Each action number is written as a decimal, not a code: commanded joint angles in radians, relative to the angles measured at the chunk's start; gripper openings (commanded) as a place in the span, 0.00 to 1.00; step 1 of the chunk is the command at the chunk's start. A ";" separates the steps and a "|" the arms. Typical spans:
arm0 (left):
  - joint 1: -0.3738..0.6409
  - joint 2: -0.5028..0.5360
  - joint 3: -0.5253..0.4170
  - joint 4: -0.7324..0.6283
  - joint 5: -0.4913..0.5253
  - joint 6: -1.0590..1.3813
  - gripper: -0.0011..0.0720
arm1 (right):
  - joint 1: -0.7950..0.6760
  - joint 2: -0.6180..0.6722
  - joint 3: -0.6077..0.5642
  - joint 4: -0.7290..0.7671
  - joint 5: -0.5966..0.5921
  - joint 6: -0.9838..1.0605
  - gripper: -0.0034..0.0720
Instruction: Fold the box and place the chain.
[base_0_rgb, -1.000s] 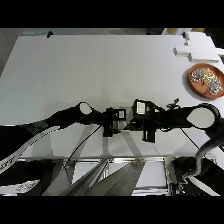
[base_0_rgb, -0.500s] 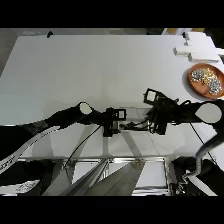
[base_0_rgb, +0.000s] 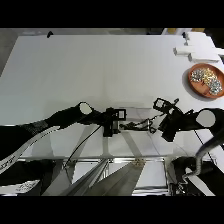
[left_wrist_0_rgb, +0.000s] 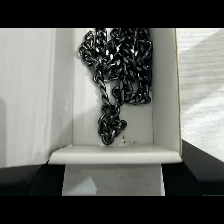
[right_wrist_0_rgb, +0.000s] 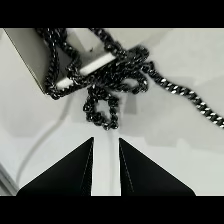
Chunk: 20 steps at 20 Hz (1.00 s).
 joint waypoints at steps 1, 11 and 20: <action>-0.001 0.000 0.000 0.000 0.000 0.000 0.30 | -0.007 0.000 -0.061 -0.004 -0.073 0.003 0.28; -0.001 0.000 0.000 0.000 0.000 0.000 0.30 | 0.078 -0.125 -0.063 -0.007 -0.180 0.002 0.28; -0.001 0.000 0.000 0.000 0.000 0.000 0.30 | 0.078 -0.189 -0.063 0.013 -0.213 0.003 0.15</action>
